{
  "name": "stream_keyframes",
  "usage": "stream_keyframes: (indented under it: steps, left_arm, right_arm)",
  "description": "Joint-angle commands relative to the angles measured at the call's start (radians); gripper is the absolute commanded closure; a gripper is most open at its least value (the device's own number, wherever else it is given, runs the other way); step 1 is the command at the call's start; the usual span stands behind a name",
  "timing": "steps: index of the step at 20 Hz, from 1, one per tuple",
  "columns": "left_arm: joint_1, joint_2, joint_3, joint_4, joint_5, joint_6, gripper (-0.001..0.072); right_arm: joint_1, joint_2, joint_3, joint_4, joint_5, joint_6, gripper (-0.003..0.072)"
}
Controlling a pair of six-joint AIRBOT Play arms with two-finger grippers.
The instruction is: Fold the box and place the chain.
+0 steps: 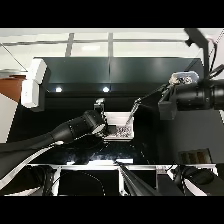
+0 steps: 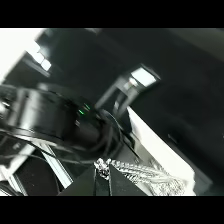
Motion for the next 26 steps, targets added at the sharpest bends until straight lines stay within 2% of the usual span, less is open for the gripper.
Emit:
stream_keyframes:
  steps: [1, 4, 9, 13, 17, 20, 26]
  left_arm:
    - [0.000, 0.000, 0.001, 0.000, 0.000, 0.000, 0.0677]
    - [0.000, 0.000, 0.001, 0.000, 0.000, 0.000, 0.0677]
    - [0.000, 0.000, 0.001, 0.000, 0.000, 0.000, 0.0677]
    - [0.000, 0.000, 0.001, 0.000, 0.000, 0.000, 0.0677]
    - [0.000, 0.000, 0.001, 0.000, -0.001, 0.000, 0.0677]
    - [0.000, 0.000, 0.001, 0.000, -0.002, 0.000, 0.0677]
    - [0.000, 0.000, 0.001, 0.000, -0.007, 0.000, 0.0677]
  right_arm:
    - [0.027, -0.011, -0.075, -0.043, 0.021, 0.019, 0.0664]
    - [0.094, -0.043, -0.167, -0.013, 0.124, 0.030, 0.0664]
    - [0.128, -0.114, -0.178, 0.011, 0.185, 0.028, 0.0664]
    - [0.126, -0.113, -0.158, 0.090, 0.174, -0.014, 0.0664]
    - [0.121, -0.113, -0.032, 0.075, 0.157, -0.015, 0.0664]
    - [0.117, -0.114, -0.008, 0.072, 0.145, -0.014, 0.0664]
    - [0.117, -0.114, -0.019, -0.079, 0.048, 0.032, 0.0664]
